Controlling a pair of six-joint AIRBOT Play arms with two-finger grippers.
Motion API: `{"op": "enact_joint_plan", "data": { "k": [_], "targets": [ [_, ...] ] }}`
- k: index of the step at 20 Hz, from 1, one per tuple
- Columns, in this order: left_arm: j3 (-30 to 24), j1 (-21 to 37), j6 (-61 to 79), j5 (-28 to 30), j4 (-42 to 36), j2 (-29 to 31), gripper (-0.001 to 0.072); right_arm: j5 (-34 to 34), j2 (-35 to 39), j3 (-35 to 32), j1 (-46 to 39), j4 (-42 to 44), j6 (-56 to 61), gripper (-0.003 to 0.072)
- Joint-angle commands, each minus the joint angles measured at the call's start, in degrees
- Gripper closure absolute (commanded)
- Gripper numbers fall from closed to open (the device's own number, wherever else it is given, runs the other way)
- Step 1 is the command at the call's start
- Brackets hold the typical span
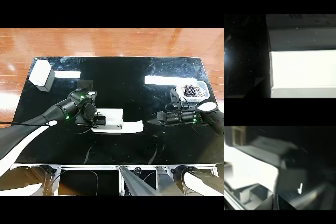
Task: Fold the box and place the chain.
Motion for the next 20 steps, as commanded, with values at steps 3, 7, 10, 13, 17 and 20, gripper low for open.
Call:
{"op": "enact_joint_plan", "data": {
  "k": [3,7,10,13,17,20],
  "targets": [
    [0.02,0.0,0.28,0.48,0.2,-0.02,0.0691,-5.84,-0.5,-3.34,5.49,-8.61,15.3,0.0619],
    [0.02,0.0,0.26,0.46,0.15,-0.02,0.069,-14.95,-2.75,-3.21,18.18,-2.64,19.26,0.0619],
    [0.02,0.0,0.26,0.46,-0.02,-0.02,0.0691,-20.28,-3.1,-2.67,21.79,3.45,19.17,0.0617],
    [0.02,-0.02,0.26,0.42,-0.02,-0.02,0.069,-18.91,-3.1,-0.98,22.71,5.18,17.38,0.0529],
    [0.02,-0.04,0.26,0.42,0.0,-0.02,0.0691,-14.25,-3.1,1.33,23.34,7.5,13.22,0.0075],
    [0.02,-0.04,0.26,0.44,-0.02,-0.02,0.069,-12.9,-3.1,2.84,24.0,8.39,12.63,0.0075]
  ]
}}
